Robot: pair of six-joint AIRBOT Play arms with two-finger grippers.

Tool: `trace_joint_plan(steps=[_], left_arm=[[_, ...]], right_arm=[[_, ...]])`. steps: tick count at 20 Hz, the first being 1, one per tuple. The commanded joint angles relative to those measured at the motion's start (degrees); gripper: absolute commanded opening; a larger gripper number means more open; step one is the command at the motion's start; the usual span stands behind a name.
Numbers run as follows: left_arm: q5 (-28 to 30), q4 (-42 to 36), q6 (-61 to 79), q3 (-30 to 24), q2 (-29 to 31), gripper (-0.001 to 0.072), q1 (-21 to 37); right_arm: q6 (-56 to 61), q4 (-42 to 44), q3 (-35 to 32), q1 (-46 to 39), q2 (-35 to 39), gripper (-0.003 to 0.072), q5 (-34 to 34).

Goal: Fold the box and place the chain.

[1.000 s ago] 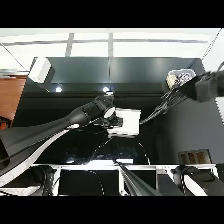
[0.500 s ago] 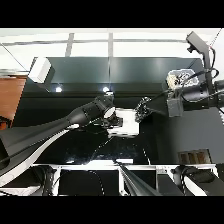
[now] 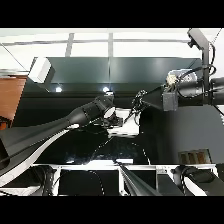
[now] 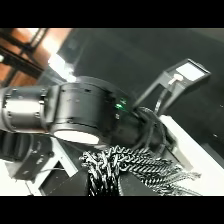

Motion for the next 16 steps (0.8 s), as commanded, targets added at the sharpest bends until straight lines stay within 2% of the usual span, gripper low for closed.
trace_joint_plan(steps=[1, 5, 8, 12, 16], left_arm=[[-0.02, 0.02, 0.02, 0.04, -0.02, 0.0029, 0.02], [-0.04, 0.02, 0.02, 0.04, -0.02, 0.0028, 0.02], [-0.17, 0.02, 0.02, 0.04, -0.02, 0.0029, 0.02], [-0.2, 0.02, 0.02, 0.04, -0.02, 0.0029, 0.02], [-0.17, 0.02, 0.02, 0.04, -0.02, 0.0029, 0.02]], right_arm=[[1.31, -3.43, -0.79, 0.2, -0.22, 0.0014, 0.94], [2.67, -6.27, -8.83, 1.2, -0.22, 0.0014, 0.76], [2.78, -5.88, -15.74, 3.3, -0.24, 0.0015, -3.17], [2.78, -5.49, -15.78, 3.72, -0.15, 0.0014, -5.84], [2.97, -5.42, -10.38, 3.67, -0.15, 0.0014, 0.39]])
